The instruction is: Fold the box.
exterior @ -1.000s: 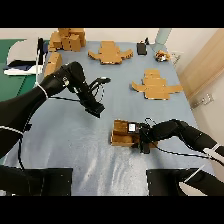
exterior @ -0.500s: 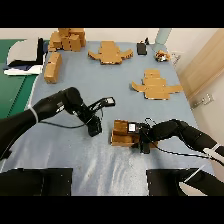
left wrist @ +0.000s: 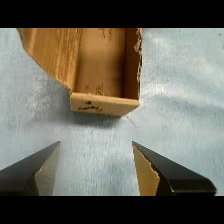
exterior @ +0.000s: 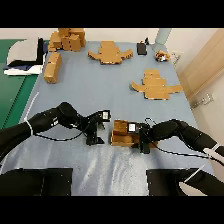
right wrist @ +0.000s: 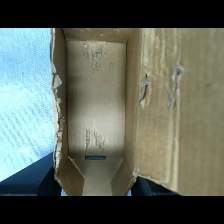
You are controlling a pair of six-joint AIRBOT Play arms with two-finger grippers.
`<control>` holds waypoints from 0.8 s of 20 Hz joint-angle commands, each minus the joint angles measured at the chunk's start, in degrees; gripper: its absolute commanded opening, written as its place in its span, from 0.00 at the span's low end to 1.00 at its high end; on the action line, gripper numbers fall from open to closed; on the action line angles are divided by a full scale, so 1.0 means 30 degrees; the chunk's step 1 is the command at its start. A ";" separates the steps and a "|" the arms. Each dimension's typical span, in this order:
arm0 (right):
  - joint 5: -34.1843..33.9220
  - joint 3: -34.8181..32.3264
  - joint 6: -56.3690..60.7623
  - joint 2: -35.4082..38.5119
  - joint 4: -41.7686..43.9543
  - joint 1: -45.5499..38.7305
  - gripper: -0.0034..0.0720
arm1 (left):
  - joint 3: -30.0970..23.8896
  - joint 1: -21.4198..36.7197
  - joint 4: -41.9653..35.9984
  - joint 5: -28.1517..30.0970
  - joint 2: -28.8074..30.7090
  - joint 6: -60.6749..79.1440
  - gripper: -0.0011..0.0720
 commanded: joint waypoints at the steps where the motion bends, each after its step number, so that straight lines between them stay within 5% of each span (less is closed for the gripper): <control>1: 0.0000 -0.0007 0.0000 0.0000 0.0000 0.0000 0.72 | -0.0386 -0.0517 -0.2288 0.1049 -0.0022 0.3118 0.94; 6: 0.0000 -0.0007 0.0000 0.0000 0.0000 0.0000 0.72 | -0.1763 -0.0510 -0.6105 0.1333 -0.0087 0.7730 0.94; 16: 0.0000 -0.0007 0.0000 0.0000 0.0000 0.0000 0.72 | -0.1800 -0.0627 -0.6178 0.2106 -0.0109 0.7759 0.94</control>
